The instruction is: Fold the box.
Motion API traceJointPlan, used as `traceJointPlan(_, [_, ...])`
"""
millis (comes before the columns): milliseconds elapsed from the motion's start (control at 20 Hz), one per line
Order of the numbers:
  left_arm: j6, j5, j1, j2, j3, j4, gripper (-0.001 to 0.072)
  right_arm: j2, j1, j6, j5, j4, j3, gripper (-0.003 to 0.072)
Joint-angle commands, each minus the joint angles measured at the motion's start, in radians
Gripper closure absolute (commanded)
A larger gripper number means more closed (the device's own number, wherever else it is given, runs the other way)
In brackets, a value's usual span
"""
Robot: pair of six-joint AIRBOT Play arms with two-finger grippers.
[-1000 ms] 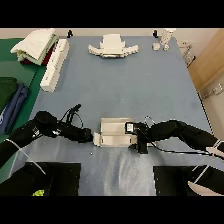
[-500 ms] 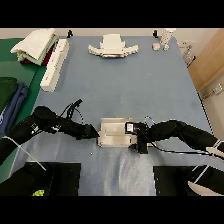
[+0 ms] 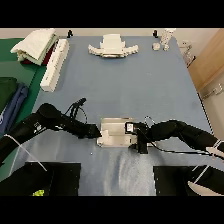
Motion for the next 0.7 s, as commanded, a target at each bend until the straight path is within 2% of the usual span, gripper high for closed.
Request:
traceJointPlan(0, [-0.222, 0.096, -0.150, -0.003, 0.064, 0.185, 0.0226, 0.000, 0.001, 0.000, 0.000, 0.000, 0.000, 0.0172])
traceJointPlan(200, [-0.505, 0.132, -0.301, -0.041, 0.128, 0.388, 0.0227, 0.000, 0.001, 0.000, 0.000, 0.000, 0.000, 0.0172])
traceJointPlan(650, [-1.023, 0.116, -0.528, -0.155, 0.242, 0.609, 0.0239, 0.000, 0.001, 0.000, 0.000, 0.000, 0.000, 0.0172])
